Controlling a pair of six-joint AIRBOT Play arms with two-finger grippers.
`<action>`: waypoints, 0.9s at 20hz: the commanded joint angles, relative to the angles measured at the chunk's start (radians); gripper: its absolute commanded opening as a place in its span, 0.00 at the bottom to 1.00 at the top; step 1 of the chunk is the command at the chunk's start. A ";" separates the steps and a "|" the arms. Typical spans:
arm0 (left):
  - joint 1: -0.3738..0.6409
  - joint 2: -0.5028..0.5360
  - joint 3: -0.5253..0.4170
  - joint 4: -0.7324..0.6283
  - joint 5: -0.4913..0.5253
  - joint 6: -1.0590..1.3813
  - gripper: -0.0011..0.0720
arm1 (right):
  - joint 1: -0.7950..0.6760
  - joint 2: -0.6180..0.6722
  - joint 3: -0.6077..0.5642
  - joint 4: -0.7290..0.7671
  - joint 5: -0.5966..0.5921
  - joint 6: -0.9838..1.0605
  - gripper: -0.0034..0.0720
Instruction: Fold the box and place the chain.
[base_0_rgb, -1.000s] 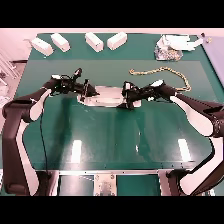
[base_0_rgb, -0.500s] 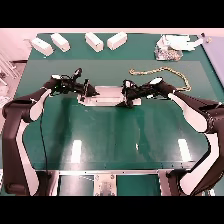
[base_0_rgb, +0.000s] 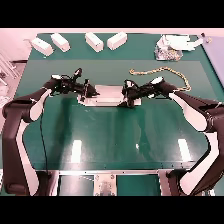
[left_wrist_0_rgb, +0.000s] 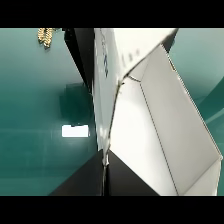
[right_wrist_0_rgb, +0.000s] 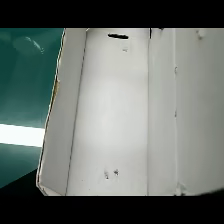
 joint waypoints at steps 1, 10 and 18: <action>0.001 0.000 0.001 0.000 0.000 0.000 0.04 | -0.001 0.000 0.002 0.000 0.005 -0.002 0.92; 0.001 0.000 0.001 0.000 0.000 0.000 0.04 | 0.001 -0.004 0.002 -0.006 0.019 -0.001 0.89; 0.001 0.000 0.001 0.000 0.000 0.000 0.04 | 0.001 -0.004 0.002 -0.014 0.019 -0.002 0.82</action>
